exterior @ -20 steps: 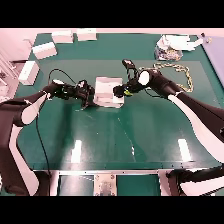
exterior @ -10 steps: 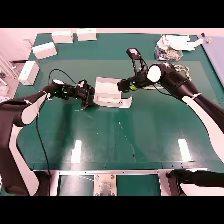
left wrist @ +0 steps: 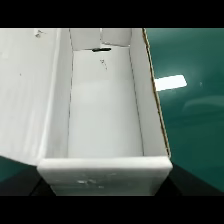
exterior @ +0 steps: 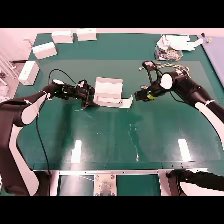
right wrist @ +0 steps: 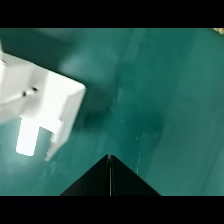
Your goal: Fold the box and place the chain.
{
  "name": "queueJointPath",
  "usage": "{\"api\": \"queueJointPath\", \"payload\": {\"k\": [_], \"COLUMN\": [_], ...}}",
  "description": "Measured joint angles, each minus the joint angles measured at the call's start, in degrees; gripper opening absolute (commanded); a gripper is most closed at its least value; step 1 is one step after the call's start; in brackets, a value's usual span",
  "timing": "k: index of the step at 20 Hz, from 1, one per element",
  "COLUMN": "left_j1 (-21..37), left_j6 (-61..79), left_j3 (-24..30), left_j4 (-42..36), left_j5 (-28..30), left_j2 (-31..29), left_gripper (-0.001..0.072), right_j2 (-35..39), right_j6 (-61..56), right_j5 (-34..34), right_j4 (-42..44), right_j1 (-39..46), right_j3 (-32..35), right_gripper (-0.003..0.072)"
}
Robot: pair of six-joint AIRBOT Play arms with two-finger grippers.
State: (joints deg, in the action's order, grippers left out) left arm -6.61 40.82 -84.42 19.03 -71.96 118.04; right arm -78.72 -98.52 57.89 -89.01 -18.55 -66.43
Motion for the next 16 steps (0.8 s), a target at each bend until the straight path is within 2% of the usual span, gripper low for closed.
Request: {"api": "queueJointPath", "payload": {"k": [6,12,16], "left_j1": [0.0,0.0,0.0], "left_j6": [-0.02,-0.09,-0.09], "left_j3": [0.0,0.0,0.0], "left_j4": [0.0,0.0,0.02], "left_j5": [-0.02,-0.02,-0.02], "left_j2": [0.0,0.0,0.0], "left_gripper": [0.0469,0.0469,0.0468], "right_j2": [-0.74,-3.69,-4.31], "right_j6": [1.64,8.76,12.63], "right_j5": [-12.87,-23.12,-26.88], "right_j4": [10.12,22.77,28.55], "right_j1": [1.33,0.83,0.02], "right_j3": [10.73,13.27,13.51], "right_gripper": [0.001,0.001,0.001]}}
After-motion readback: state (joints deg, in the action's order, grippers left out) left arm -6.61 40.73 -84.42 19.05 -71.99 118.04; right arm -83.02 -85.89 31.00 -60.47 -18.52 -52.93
